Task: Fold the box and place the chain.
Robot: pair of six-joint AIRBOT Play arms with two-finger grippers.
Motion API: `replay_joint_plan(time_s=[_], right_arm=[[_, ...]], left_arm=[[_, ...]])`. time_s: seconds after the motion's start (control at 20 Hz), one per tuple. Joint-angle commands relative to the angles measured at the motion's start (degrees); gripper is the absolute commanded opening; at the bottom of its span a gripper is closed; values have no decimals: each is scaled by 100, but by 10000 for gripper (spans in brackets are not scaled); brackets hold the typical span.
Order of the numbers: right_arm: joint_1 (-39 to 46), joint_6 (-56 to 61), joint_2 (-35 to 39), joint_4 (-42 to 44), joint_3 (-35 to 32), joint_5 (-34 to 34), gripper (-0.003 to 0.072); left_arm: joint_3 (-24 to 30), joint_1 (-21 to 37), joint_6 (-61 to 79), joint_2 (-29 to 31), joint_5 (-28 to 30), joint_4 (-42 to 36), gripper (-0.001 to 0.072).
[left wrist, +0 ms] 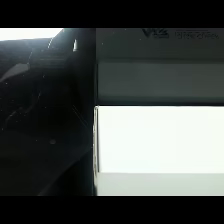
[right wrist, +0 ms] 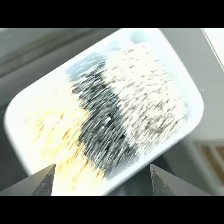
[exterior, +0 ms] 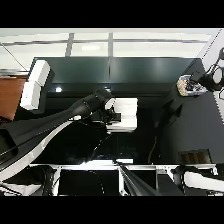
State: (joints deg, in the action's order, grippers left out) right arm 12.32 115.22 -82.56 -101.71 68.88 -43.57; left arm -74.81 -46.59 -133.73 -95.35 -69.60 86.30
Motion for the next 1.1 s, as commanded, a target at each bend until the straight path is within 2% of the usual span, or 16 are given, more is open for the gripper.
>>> replay_joint_plan(time_s=[0.0,0.15,0.35,0.45,0.5,0.55,0.95,1.0,1.05], right_arm=[[511,28,-1150,273,1279,-1082,720],[691,26,-1812,339,2103,-1368,720],[772,24,-2304,466,2699,-1360,720],[769,2,-2435,616,2785,-1300,720],[772,-22,-2468,741,2785,-1268,627],[769,-24,-2485,754,2785,-1268,603],[767,-59,-2623,739,2782,-1300,600],[769,-59,-2673,791,2782,-1298,517],[769,-57,-2732,831,2782,-1279,483]], left_arm=[[-2,2,0,0,11,-2,28],[-2,2,0,0,9,0,28],[-2,2,0,0,7,0,28],[-2,2,0,0,4,-2,28],[-2,2,0,0,-11,-2,28],[-2,2,0,0,-13,-2,28],[-2,2,0,0,-13,-2,28],[-2,2,0,0,-13,-2,28],[-2,2,0,0,-13,-2,28]])
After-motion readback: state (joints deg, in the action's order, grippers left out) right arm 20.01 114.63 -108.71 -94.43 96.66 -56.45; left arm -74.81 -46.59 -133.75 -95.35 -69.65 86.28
